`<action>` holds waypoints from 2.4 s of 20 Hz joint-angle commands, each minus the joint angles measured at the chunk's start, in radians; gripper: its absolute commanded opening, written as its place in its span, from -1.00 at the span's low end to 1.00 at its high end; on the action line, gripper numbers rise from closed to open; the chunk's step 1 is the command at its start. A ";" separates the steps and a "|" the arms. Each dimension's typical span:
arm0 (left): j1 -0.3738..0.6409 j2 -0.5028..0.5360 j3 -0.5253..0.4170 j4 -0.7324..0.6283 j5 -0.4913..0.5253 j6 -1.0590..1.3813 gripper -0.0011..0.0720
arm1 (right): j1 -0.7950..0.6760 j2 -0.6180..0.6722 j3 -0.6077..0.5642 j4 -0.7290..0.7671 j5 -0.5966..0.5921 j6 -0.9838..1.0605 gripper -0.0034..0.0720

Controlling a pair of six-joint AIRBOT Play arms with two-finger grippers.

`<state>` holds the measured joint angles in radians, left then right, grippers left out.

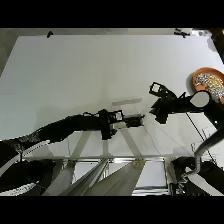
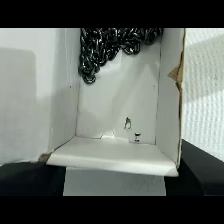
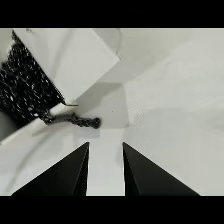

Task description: Fold the box and place the chain.

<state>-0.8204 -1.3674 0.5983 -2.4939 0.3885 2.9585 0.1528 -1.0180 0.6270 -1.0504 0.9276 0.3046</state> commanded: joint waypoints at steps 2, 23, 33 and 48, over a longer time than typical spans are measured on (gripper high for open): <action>0.000 -0.001 0.000 0.000 0.000 0.000 -0.27 | 0.016 -0.059 0.000 -0.019 -0.028 -0.338 -0.34; 0.000 0.000 0.000 0.000 0.000 0.000 -0.27 | 0.104 -0.259 0.000 -0.007 -0.083 -0.418 -0.81; 0.000 0.000 0.000 0.000 0.000 0.000 -0.27 | 0.103 -0.189 0.000 -0.076 -0.072 -0.325 -0.87; 0.000 0.000 0.000 0.000 0.001 0.000 -0.27 | 0.104 0.154 0.000 -0.037 0.074 -0.117 -0.88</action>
<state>-0.8204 -1.3674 0.5987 -2.4939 0.3889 2.9585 0.2562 -0.9291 0.6262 -1.1358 0.9504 0.1421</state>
